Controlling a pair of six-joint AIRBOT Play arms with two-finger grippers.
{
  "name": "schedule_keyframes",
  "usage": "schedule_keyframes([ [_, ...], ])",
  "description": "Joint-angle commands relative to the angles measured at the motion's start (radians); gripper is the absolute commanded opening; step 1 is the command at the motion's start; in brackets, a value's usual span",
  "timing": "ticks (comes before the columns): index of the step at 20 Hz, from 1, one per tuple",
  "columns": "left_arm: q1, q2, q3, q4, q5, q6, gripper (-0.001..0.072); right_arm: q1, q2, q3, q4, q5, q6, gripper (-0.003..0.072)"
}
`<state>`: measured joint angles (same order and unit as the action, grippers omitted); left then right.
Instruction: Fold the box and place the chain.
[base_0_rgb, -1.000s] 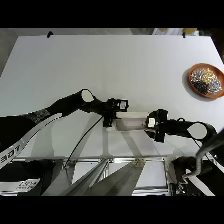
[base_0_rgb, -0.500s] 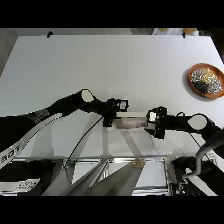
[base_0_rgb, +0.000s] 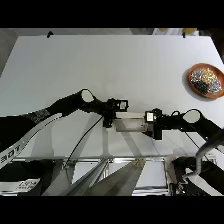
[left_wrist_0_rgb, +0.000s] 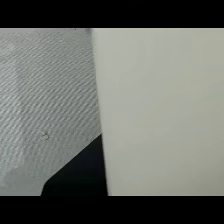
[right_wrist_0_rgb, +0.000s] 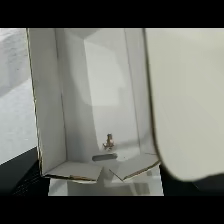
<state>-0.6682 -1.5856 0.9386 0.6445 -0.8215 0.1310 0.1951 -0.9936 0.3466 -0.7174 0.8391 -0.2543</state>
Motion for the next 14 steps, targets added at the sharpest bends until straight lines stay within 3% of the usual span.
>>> schedule_keyframes([
  [1, 0.000, 0.000, 0.000, -0.001, 0.002, -0.001, 0.0010, 0.000, -0.035, 0.001, 0.026, 0.010, -0.028, 0.0632],
  [4, 0.000, 0.000, 0.000, -0.001, 0.002, -0.001, 0.0010, 0.000, -0.058, 0.001, 0.053, 0.010, -0.065, 0.0629],
  [5, 0.000, 0.000, 0.000, -0.001, 0.002, -0.001, 0.0010, 0.000, -0.068, 0.001, 0.060, 0.009, -0.069, 0.0603],
  [6, 0.000, 0.000, 0.000, -0.001, 0.002, -0.001, 0.0010, 0.000, -0.074, 0.001, 0.060, 0.008, -0.069, 0.0524],
  [9, 0.000, 0.000, 0.000, -0.001, 0.002, -0.001, 0.0010, 0.000, -0.075, 0.001, 0.057, 0.008, -0.069, 0.0476],
  [11, 0.000, 0.000, 0.000, -0.001, 0.001, -0.001, 0.0010, 0.000, -0.075, 0.001, 0.032, 0.008, -0.069, 0.0393],
  [14, 0.000, 0.000, 0.000, -0.001, 0.002, -0.001, 0.0010, 0.000, -0.075, 0.001, 0.017, 0.008, -0.068, 0.0393],
])
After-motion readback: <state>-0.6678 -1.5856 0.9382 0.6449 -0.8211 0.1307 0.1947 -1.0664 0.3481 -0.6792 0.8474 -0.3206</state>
